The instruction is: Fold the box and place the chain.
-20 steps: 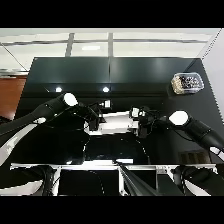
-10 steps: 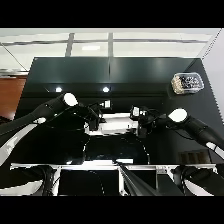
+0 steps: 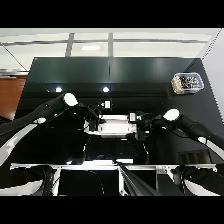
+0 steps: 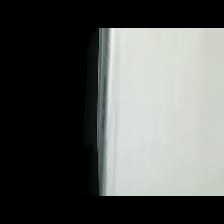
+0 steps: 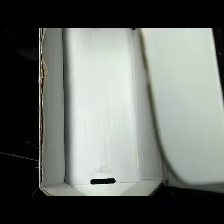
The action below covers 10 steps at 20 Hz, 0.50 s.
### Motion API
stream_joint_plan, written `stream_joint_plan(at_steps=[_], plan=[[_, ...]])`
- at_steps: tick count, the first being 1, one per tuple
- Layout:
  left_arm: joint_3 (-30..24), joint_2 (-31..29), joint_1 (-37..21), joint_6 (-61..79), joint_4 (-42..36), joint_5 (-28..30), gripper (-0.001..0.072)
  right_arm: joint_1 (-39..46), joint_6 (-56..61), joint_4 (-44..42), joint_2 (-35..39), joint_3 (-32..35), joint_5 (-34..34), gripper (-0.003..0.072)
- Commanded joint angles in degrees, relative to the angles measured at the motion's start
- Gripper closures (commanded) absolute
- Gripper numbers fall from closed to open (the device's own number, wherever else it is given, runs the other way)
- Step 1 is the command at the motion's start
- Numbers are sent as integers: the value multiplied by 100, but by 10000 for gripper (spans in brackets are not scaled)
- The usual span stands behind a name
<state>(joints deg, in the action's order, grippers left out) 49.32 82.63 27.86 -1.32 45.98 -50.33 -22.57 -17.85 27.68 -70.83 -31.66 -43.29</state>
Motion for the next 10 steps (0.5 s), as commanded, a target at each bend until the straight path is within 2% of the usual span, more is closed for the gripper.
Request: stream_joint_plan(at_steps=[1, 10], plan=[[-4, 2, 0, -13, 2, 15, 681, -7, -44, 87, -83, 2, 46, -18], [-4, 2, 0, -15, 2, 15, 681, -264, 273, 317, -212, -4, 498, -18]])
